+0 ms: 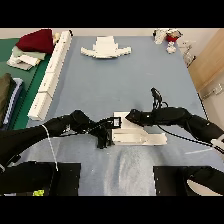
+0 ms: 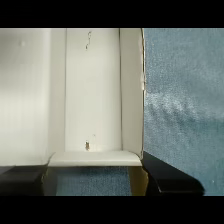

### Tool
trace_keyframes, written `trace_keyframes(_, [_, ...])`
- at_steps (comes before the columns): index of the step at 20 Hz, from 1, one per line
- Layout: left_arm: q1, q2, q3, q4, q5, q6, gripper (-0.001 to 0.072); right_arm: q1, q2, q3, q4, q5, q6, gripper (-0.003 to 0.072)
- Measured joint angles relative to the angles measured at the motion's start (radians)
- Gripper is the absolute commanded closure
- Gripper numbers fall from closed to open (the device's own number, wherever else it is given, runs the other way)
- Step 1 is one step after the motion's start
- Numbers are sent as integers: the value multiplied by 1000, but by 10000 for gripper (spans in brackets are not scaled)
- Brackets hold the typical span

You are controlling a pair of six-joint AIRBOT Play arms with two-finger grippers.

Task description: Fold the box.

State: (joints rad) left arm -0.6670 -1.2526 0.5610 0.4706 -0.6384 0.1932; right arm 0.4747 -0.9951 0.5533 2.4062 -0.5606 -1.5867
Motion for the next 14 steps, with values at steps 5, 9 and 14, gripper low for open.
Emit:
trace_keyframes(5, [0,0,0,0,0,0,239,0,153,65,-225,-227,-58,342])
trace_keyframes(9, [0,0,0,0,0,0,238,1,221,77,-457,-548,-262,135])
trace_keyframes(14, [0,0,0,0,0,0,239,0,237,69,-663,-675,-508,76])
